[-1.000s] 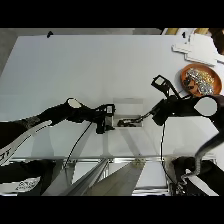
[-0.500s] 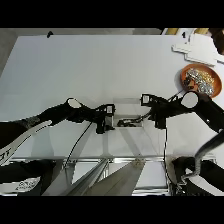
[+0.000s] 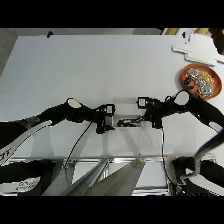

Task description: Fold the box and place the chain.

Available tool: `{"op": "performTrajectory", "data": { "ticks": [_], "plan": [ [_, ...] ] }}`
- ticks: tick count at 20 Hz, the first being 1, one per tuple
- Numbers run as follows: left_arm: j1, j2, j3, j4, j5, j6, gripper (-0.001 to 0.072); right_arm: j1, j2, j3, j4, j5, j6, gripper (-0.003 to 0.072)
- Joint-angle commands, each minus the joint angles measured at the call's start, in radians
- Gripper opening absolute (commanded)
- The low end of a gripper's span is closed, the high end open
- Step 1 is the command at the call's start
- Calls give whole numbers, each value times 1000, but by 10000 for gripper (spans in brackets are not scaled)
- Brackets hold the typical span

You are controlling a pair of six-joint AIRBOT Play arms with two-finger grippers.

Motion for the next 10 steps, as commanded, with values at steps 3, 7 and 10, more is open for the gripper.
{"op": "performTrajectory", "data": {
  "ticks": [3,7,10],
  "plan": [
    [0,0,1,0,0,0,151,-1,-13,-1,44,-39,-20,127],
    [0,0,1,0,0,0,151,-1,-13,-1,43,-14,-18,18],
    [0,0,1,0,0,0,151,-1,-11,-1,11,4,33,18]
  ]
}}
